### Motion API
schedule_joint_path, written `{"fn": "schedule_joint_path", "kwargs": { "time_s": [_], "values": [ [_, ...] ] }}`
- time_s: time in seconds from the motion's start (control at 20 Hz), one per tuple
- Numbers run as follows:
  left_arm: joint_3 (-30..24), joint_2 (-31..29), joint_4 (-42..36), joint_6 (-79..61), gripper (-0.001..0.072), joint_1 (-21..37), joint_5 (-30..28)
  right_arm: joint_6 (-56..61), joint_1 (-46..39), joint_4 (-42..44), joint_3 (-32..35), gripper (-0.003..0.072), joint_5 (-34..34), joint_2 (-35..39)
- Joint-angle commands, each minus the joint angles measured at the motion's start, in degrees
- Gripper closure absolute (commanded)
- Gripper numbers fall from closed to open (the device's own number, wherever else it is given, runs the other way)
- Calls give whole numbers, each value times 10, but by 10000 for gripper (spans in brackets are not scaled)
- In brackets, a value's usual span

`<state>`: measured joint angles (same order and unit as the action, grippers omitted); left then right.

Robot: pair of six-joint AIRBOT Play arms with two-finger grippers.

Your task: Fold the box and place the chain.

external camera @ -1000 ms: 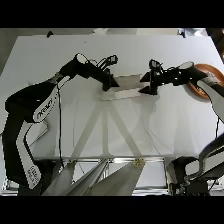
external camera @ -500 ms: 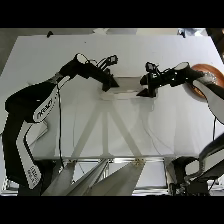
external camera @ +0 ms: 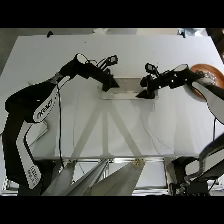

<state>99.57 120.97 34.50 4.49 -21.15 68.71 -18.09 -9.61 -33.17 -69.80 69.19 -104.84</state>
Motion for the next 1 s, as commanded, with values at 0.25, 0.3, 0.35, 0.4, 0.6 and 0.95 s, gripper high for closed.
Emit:
{"fn": "schedule_joint_path", "kwargs": {
  "time_s": [0.25,0.3,0.35,0.4,0.6,0.95],
  "values": [
    [0,0,0,0,701,0,-1,-2,0,18,20,77,-10,0],
    [0,0,0,0,701,0,-1,-2,0,16,20,77,-10,0],
    [0,0,0,0,701,0,-1,-2,0,15,20,77,-11,0],
    [0,0,0,0,701,0,-1,-2,0,15,20,77,-10,0],
    [0,0,0,0,701,0,-1,-2,0,15,20,77,-10,0],
    [0,0,0,0,701,0,-1,-2,0,15,20,190,-8,0]
  ]
}}
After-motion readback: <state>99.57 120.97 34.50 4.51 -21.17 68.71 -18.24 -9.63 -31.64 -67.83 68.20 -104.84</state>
